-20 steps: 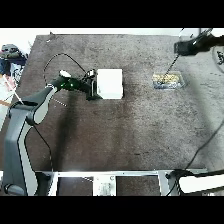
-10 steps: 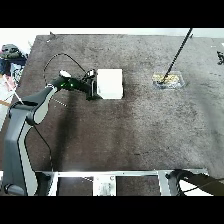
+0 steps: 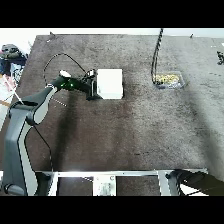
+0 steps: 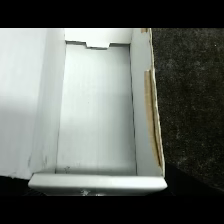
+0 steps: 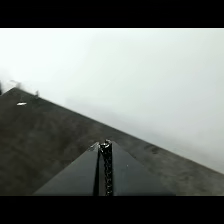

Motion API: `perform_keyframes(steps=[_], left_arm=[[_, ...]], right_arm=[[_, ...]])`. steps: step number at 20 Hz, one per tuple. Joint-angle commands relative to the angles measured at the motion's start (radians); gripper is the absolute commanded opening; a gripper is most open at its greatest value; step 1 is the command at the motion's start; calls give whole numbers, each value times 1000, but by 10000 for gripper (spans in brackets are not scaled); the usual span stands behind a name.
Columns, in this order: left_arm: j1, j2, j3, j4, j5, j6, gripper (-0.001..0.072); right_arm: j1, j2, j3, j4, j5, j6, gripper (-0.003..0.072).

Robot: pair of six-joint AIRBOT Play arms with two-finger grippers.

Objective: Fold the box and place the chain.

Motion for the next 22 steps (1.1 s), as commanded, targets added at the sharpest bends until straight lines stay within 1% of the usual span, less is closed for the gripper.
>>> perform_keyframes(steps=[1,6,10,13,18,19,20,22], left_arm=[[0,0,0,0,0,0,447],[-1,0,0,0,0,0,447],[0,0,0,0,0,0,447],[0,0,0,1,0,0,447],[-1,0,0,0,0,0,447],[0,0,0,1,0,0,447],[0,0,0,0,0,0,447],[0,0,0,1,0,0,447]], right_arm=[[77,-80,-2,2,-12,1,8],[138,-219,-55,47,-12,1,8],[144,-306,-159,81,-20,5,8],[144,-354,-238,137,-25,5,8],[117,-390,-306,103,-19,6,10],[93,-389,-307,90,5,32,163],[60,-388,-307,87,47,43,420],[-12,-374,-313,88,127,43,338]])
